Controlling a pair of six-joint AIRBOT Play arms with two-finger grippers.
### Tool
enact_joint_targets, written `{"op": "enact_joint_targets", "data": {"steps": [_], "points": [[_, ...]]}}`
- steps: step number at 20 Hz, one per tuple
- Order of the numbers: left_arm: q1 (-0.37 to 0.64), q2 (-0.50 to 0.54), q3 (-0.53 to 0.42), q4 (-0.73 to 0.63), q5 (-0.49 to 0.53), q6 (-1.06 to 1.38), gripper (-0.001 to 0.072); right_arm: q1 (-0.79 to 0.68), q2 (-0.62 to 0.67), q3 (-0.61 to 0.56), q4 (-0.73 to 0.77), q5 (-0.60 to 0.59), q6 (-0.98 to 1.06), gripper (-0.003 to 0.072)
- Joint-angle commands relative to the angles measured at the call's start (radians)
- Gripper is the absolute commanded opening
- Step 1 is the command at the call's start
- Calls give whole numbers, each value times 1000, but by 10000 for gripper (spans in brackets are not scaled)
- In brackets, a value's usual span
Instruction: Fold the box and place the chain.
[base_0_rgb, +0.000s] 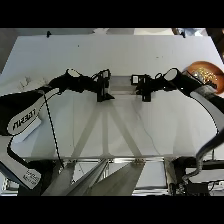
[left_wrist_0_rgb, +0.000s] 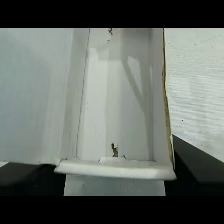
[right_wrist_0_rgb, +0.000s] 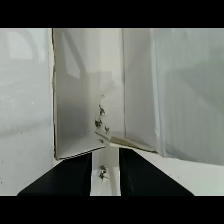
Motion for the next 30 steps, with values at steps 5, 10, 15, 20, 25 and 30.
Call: {"op": "enact_joint_targets", "data": {"steps": [5, 10, 15, 20, 25, 30], "points": [[0, 0, 0, 0, 0, 0, 280, 8, -2, 0, 114, -24, 0, 362], [0, 0, 0, 0, 0, 0, 280, 8, -1, 0, 122, -28, 12, 207], [0, 0, 0, 0, 0, 0, 280, 7, 58, 0, 57, -28, 162, 20], [0, 0, 0, 0, 0, 0, 280, -25, 232, 0, -212, -27, 540, 20], [0, 0, 0, 0, 0, 0, 280, -182, 300, -1, -282, 98, 1008, 19], [0, 0, 0, 0, 0, 0, 280, -265, 202, -15, -282, 212, 1143, 18]]}}
